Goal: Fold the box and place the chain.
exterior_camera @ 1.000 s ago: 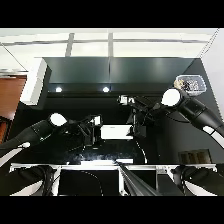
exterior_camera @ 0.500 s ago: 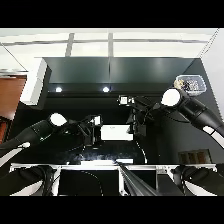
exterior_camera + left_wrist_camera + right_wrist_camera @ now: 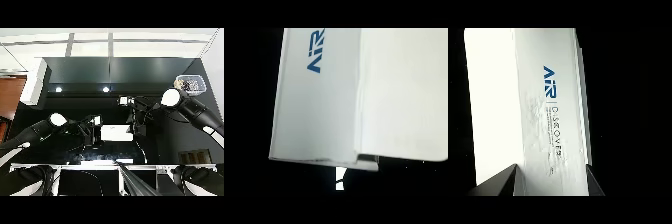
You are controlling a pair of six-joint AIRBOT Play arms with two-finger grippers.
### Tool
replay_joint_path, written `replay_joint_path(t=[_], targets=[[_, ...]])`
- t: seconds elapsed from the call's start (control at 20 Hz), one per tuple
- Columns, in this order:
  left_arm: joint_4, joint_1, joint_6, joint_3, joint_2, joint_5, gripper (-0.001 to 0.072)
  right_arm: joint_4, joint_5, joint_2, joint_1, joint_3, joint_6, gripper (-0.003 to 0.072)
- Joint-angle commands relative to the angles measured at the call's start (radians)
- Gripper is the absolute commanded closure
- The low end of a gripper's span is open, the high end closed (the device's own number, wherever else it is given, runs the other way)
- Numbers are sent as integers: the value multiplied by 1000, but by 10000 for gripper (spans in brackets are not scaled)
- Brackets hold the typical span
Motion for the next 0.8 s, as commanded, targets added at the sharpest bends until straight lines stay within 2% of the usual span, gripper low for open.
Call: replay_joint_path(t=[0.0, 0.05, 0.1, 0.25, 0.65, 0.7, 0.75], targets=[[0, 0, 0, 1, -1, 0, 310, 0, 23, -2, 16, 0, -1, 185], [0, 0, 0, 1, -1, 0, 310, 0, 23, -6, 23, 0, -1, 149], [0, 0, 0, 1, -1, 0, 310, 0, 18, -13, 30, 0, 0, 46], [0, 0, 0, 1, -1, 0, 310, -1, -24, -23, 46, 0, -1, 45], [0, 0, 0, 1, -1, 1, 310, -26, -109, -27, 76, 0, 13, 69], [0, 0, 0, 1, -1, 1, 310, -26, -110, -27, 75, 0, 23, 183], [0, 0, 0, 1, -1, 1, 310, -27, -108, -27, 75, 0, 26, 188]])
